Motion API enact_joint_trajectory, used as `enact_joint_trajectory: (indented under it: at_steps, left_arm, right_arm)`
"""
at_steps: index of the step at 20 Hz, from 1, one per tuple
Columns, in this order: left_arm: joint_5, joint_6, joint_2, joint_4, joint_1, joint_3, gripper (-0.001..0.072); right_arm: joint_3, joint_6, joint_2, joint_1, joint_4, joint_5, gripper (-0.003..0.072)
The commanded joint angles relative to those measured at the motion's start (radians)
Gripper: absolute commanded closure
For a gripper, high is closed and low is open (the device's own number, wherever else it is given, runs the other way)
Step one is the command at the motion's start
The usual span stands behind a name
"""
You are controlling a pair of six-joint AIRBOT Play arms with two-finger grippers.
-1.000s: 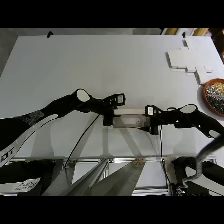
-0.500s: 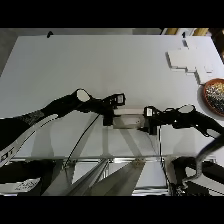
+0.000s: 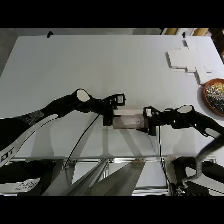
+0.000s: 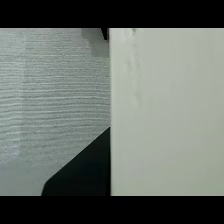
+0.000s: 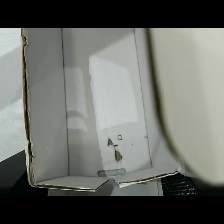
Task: Fold the box and place the chain.
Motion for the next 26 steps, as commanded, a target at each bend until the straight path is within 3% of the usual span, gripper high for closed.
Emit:
enact_joint_trajectory:
  at_steps: [1, 7, 11, 16, 21, 26]
  left_arm:
    - [0.001, 0.000, 0.000, 0.000, 0.000, 0.000, 0.0700]
    - [0.001, 0.000, 0.000, 0.000, 0.000, 0.000, 0.0700]
    - [0.001, 0.000, 0.000, 0.000, 0.000, 0.000, 0.0700]
    - [0.001, 0.000, 0.000, 0.000, 0.000, 0.000, 0.0700]
    - [0.001, 0.000, 0.000, 0.000, 0.000, 0.000, 0.0700]
    - [0.001, 0.000, 0.000, 0.000, 0.000, 0.000, 0.0700]
  right_arm:
    - [0.000, -0.002, -0.001, -0.009, 0.008, 0.006, 0.0043]
    - [0.000, -0.001, -0.001, -0.009, 0.008, 0.002, 0.0143]
    - [0.000, -0.002, -0.001, -0.009, 0.008, 0.014, 0.0081]
    - [0.000, -0.002, -0.001, -0.009, 0.008, 0.018, 0.0065]
    - [0.000, 0.000, -0.001, -0.009, 0.004, 0.014, 0.0283]
    - [0.000, 0.006, -0.002, -0.009, -0.010, 0.013, 0.0283]
